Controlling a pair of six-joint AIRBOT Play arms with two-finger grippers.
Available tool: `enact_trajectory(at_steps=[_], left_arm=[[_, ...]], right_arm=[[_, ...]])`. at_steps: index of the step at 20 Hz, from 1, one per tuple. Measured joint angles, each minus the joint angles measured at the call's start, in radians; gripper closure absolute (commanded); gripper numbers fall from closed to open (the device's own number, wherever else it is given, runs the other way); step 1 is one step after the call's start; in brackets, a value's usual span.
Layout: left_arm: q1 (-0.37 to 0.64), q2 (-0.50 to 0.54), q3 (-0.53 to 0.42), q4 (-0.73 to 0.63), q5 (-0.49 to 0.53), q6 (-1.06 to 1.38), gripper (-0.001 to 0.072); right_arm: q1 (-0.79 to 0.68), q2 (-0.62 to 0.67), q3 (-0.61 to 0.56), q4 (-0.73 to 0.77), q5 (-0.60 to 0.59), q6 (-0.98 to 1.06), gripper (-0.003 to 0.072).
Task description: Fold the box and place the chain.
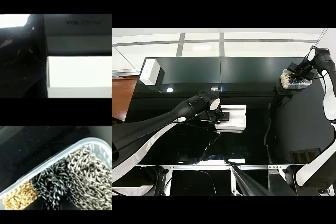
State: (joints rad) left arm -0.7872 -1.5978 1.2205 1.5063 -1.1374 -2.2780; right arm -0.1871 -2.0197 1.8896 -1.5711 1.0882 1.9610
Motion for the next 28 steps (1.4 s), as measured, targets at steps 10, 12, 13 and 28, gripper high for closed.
enact_trajectory(at_steps=[10, 12, 13, 28], left_arm=[[0.0, 0.0, 0.0, 0.0, 0.001, 0.0, 0.0685], [0.0, 0.0, 0.0, 0.0, 0.001, 0.0, 0.0685], [0.0, 0.0, 0.0, 0.0, 0.001, 0.0, 0.0685], [0.0, 0.0, 0.0, 0.0, 0.002, 0.0, 0.0684]], right_arm=[[0.0, 0.255, 0.173, 0.12, 0.156, -0.298, 0.0675], [0.0, 0.351, 0.177, 0.176, 0.17, -0.341, 0.0675], [0.0, 0.401, 0.179, 0.209, 0.18, -0.359, 0.0675], [0.287, 0.961, -0.399, 0.58, 0.476, -0.572, 0.0674]])
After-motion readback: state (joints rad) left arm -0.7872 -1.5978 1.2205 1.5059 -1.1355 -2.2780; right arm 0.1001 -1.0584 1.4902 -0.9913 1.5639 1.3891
